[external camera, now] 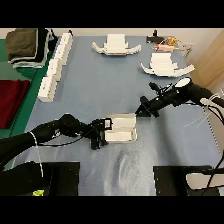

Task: Fold the box.

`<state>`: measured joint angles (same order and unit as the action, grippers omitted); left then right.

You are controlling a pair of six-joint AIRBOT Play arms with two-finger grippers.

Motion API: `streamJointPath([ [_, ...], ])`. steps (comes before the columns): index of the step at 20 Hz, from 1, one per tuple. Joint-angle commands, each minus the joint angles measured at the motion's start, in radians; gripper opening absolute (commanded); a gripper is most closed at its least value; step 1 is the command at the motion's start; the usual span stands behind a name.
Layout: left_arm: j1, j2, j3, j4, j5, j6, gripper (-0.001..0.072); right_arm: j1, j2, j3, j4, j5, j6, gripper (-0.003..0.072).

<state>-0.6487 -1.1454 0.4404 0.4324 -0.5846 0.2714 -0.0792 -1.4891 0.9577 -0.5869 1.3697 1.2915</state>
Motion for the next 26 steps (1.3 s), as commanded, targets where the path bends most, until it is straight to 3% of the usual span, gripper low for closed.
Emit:
streamJointPath([
  [1,0.0,0.0,0.0,0.0,0.0,0.0,0.0503,0.011,-0.074,0.004,0.154,0.125,-0.18,0.0005],
  [4,0.0,0.0,0.0,0.0,0.0,0.0,0.0503,0.065,-0.053,0.003,0.146,0.179,-0.287,0.0005],
  [7,0.0,0.0,0.0,0.0,0.0,0.0,0.0503,0.136,0.02,0.002,0.037,0.161,-0.317,0.0005],
  [9,0.0,0.0,0.0,0.0,0.0,0.0,0.0503,0.191,0.103,-0.026,-0.04,0.072,-0.348,0.0005],
  [14,0.0,0.0,0.0,0.0,0.0,0.0,0.0503,0.361,0.338,-0.222,-0.108,-0.357,-0.554,0.0005],
  [17,0.0,0.0,0.0,0.0,0.0,0.0,0.0503,0.449,0.441,-0.293,-0.184,-0.552,-0.579,0.0005],
  [24,0.0,0.0,0.0,0.0,0.0,0.0,0.0503,0.692,0.599,-0.388,-0.406,-0.682,-0.594,0.0012],
  [25,0.0,0.0,0.0,0.0,0.0,0.0,0.0503,0.715,0.609,-0.388,-0.447,-0.689,-0.594,0.0065],
  [26,0.0,0.0,0.0,0.0,0.0,0.0,0.0503,0.731,0.613,-0.388,-0.471,-0.697,-0.596,0.0184],
])
